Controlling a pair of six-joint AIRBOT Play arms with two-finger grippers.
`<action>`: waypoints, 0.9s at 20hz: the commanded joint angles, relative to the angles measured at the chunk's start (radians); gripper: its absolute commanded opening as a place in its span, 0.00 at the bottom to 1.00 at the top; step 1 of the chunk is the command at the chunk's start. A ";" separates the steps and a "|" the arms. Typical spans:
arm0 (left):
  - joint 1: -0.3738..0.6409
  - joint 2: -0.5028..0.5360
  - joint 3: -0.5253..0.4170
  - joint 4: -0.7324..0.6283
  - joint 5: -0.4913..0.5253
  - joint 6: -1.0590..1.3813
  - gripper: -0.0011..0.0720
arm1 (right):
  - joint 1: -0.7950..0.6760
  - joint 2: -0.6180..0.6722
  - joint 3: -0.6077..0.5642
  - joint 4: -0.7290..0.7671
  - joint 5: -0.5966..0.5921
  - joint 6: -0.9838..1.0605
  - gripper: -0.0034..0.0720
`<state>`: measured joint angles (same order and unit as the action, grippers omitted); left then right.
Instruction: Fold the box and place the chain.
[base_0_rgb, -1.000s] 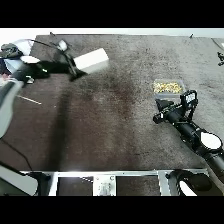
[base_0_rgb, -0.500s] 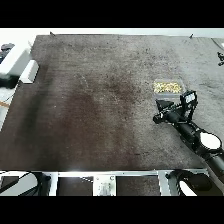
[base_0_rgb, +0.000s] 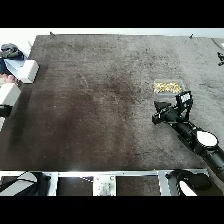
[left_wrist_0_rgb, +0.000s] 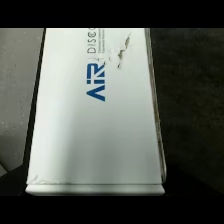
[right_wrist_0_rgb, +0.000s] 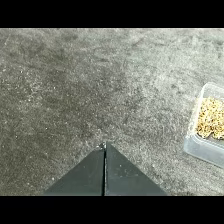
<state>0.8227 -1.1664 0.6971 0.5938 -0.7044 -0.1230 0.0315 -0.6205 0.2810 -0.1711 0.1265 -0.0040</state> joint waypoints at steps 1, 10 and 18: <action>-0.051 -0.066 -0.006 0.015 0.048 0.021 0.02 | 0.001 -0.003 -0.001 0.000 0.000 0.001 0.02; -0.105 -0.200 0.020 0.010 0.202 0.002 0.02 | 0.001 -0.003 -0.001 0.000 0.001 0.001 0.02; -0.104 -0.308 0.173 0.105 0.103 -0.062 0.02 | 0.001 -0.003 -0.001 0.000 0.008 0.000 0.02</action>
<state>0.7181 -1.4437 0.8310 0.6640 -0.5850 -0.1505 0.0315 -0.6231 0.2806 -0.1707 0.1272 -0.0032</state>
